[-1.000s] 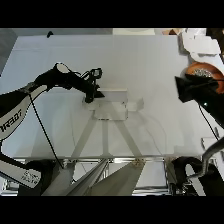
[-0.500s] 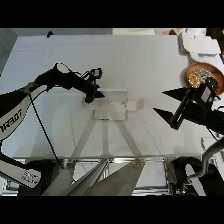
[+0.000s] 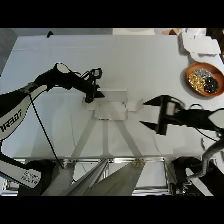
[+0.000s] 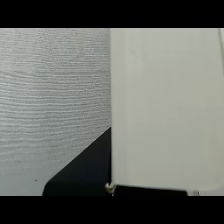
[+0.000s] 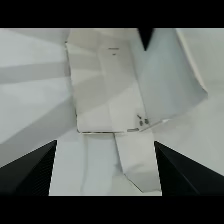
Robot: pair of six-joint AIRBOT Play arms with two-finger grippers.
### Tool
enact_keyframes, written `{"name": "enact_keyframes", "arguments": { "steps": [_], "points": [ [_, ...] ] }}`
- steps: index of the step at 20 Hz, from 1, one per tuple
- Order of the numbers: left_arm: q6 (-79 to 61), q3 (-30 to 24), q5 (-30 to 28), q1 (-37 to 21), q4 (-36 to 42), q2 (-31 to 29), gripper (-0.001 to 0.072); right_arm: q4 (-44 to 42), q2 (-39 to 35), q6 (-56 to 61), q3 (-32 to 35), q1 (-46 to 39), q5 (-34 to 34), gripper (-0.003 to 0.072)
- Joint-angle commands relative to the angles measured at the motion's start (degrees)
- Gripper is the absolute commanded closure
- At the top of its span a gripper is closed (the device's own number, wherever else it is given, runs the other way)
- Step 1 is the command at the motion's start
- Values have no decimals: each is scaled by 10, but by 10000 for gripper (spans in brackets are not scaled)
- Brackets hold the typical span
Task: Fold the box and place the chain.
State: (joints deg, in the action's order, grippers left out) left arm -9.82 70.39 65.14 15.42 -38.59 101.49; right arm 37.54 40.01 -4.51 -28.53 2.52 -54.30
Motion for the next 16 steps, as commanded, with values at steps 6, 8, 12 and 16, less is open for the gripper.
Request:
{"name": "enact_keyframes", "arguments": {
  "steps": [6,8,12,16],
  "points": [
    [0,0,0,0,0,0,696,26,180,-18,0,72,120,0],
    [0,0,0,0,0,0,696,23,195,-18,0,74,119,0],
    [0,0,0,0,0,0,696,24,198,-18,0,74,119,0],
    [0,0,0,0,0,0,696,14,203,-27,0,74,160,0]
  ]
}}
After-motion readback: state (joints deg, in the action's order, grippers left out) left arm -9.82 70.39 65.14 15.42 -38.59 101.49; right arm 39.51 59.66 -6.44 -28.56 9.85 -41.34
